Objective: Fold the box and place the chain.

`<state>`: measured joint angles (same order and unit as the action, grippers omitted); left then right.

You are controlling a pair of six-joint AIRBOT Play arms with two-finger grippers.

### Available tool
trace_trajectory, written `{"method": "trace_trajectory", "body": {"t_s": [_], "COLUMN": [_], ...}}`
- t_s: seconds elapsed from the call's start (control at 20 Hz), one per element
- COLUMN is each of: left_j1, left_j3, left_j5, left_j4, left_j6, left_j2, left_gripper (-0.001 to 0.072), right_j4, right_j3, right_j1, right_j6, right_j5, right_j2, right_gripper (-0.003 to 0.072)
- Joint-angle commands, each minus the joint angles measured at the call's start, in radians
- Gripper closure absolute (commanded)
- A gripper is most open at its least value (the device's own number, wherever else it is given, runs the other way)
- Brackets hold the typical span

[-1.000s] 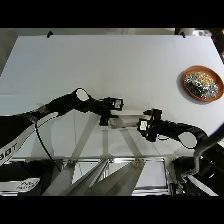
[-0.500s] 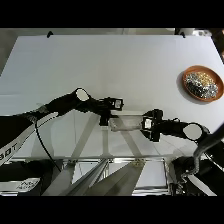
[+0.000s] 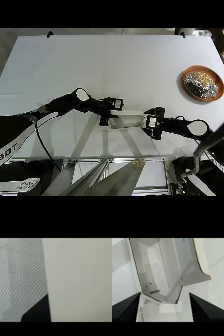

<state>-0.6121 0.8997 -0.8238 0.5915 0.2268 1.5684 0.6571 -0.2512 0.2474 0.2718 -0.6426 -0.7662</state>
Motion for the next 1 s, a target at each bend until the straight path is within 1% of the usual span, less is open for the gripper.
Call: {"method": "trace_trajectory", "body": {"t_s": [0.0,0.1,0.25,0.35,0.6,0.75,0.95], "left_j1": [0.0,0.0,0.0,0.0,0.0,0.0,0.0], "left_j3": [0.0,0.0,0.0,0.0,0.0,0.0,0.0], "left_j5": [0.0,0.0,0.0,0.0,0.0,0.0,0.0], "left_j4": [0.0,0.0,0.0,0.0,0.0,0.0,0.0], "left_j6": [0.001,0.001,0.001,0.001,0.001,0.001,0.001], "left_j2": [0.0,0.0,0.0,0.0,0.0,0.0,0.0], "left_gripper": [0.0697,0.0697,0.0697,0.0697,0.0697,0.0697,0.0697], "right_j4": [-0.063,-0.072,-0.079,-0.121,-0.143,-0.144,-0.143], "right_j3": [-0.001,-0.001,-0.002,-0.004,-0.044,-0.071,-0.075], "right_j1": [-0.009,-0.01,-0.029,-0.029,-0.03,-0.055,-0.056], "right_j6": [0.091,0.1,0.135,0.18,0.182,0.183,0.184], "right_j5": [-0.005,-0.006,-0.059,-0.061,-0.062,-0.099,-0.107], "right_j2": [-0.001,-0.007,-0.077,-0.112,-0.172,-0.23,-0.286], "right_gripper": [0.003,0.003,0.003,0.003,0.0029,0.003,0.003]}}
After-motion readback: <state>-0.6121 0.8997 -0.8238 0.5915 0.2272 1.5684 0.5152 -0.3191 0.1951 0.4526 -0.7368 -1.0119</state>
